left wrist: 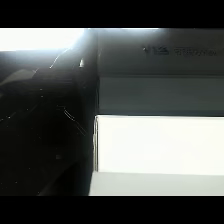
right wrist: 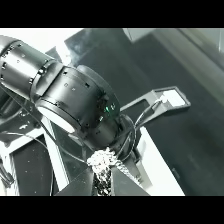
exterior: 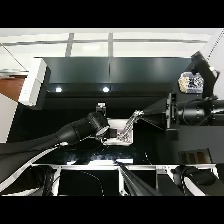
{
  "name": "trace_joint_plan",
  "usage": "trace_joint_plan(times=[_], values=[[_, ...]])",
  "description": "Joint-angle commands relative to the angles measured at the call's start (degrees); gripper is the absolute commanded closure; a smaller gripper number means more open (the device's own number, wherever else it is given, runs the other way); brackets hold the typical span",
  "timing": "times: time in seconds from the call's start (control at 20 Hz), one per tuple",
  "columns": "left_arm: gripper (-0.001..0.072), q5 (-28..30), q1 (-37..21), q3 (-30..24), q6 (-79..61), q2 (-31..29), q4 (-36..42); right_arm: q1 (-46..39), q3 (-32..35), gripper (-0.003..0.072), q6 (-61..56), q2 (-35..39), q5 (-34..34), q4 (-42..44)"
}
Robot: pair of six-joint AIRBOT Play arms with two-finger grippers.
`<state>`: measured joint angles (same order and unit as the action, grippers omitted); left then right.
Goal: Fold the box and place the chain.
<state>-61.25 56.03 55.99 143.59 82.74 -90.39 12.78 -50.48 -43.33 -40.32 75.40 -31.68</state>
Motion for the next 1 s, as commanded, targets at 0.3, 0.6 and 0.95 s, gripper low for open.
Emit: trace_joint_plan(times=[0.3,0.6,0.95], values=[[0.068,0.0,0.0,0.0,0.0,0.0,0.0,8.9,11.1,0.0646,-2.1,-1.5,-11.5,-0.8],[0.068,0.0,0.0,0.0,0.0,0.0,0.0,13.2,11.1,0.0646,-2.3,-7.0,-13.7,-2.1],[0.068,0.0,0.0,0.0,0.0,0.0,0.0,13.2,11.1,0.0646,-8.4,-7.9,-15.1,-13.5]])
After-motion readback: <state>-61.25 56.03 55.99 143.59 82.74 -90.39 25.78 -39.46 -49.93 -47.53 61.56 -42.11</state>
